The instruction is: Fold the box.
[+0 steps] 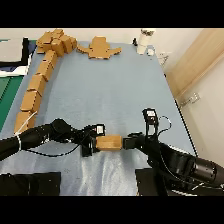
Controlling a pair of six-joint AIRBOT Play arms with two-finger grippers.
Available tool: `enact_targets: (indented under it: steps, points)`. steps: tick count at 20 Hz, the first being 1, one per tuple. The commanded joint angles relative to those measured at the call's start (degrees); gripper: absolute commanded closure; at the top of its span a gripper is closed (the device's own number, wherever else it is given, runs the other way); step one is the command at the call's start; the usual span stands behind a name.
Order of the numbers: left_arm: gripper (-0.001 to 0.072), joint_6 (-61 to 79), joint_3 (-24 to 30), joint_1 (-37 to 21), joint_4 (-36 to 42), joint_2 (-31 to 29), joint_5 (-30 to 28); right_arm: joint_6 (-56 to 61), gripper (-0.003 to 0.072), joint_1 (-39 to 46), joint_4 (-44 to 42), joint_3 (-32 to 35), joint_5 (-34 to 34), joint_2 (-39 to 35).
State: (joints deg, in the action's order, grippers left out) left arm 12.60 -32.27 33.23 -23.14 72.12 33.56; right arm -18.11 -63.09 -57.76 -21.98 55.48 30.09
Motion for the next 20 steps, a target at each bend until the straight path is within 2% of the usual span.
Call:
enact_targets:
  steps: [1, 5, 8, 11, 20]
  points:
    - [0.0215, 0.0, 0.0, 0.0, 0.0, 0.0, 0.0, -5.4, 0.0682, 1.7, 0.3, -3.3, 11.7, 3.3]
    - [0.0215, 0.0, 0.0, 0.0, 0.0, 0.0, 0.1, -4.6, 0.0682, 4.2, -1.4, -7.6, 12.5, 9.8]
    - [0.0215, 0.0, 0.0, 0.0, 0.0, 0.0, 0.0, 0.7, 0.0682, 4.5, -1.4, -9.0, 11.9, 12.9]
    - [0.0215, 0.0, 0.0, 0.0, 0.0, 0.0, 0.1, 4.1, 0.0682, 4.5, -1.4, -9.0, 11.4, 13.9]
    - [0.0216, -4.1, -0.7, -0.1, 0.4, -0.1, -0.3, 4.8, 0.0682, 4.5, -0.1, -9.0, 11.4, 13.9]
